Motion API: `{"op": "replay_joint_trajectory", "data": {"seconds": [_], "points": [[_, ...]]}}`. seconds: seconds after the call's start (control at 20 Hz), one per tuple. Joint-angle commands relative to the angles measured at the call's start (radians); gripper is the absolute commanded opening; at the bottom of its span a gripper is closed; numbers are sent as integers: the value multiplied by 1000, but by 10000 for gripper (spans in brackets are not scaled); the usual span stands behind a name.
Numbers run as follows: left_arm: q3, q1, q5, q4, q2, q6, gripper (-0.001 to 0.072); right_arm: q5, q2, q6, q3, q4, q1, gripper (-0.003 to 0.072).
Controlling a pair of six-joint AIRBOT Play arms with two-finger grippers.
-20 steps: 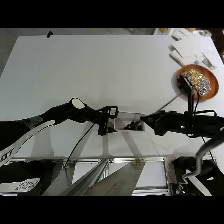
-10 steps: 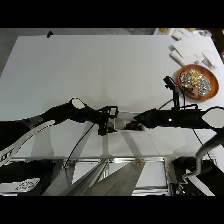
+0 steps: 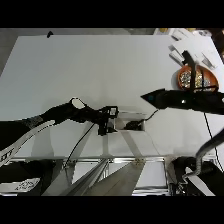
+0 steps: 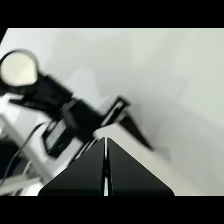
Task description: Fold the box and place the chain.
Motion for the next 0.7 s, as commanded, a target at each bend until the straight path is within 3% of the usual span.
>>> {"op": "replay_joint_trajectory", "data": {"seconds": [0.0, 0.15, 0.3, 0.35, 0.45, 0.65], "points": [[0, 1, 0, 0, 0, 0, 393, -38, -114, -21, 43, -161, -70, 15], [0, 1, 0, 0, 0, 0, 393, -79, -263, 126, 43, -500, -70, 14], [0, 1, 0, 0, 0, 0, 393, -110, -367, 194, 43, -614, -70, 16], [0, 1, 0, 0, 0, 0, 393, -115, -391, 194, 43, -621, -70, 42], [0, 1, 0, 0, 0, 0, 393, -128, -430, 193, 43, -628, -70, 334], [0, 1, 0, 0, 0, 0, 393, -151, -485, 241, 43, -718, -69, 313]]}}
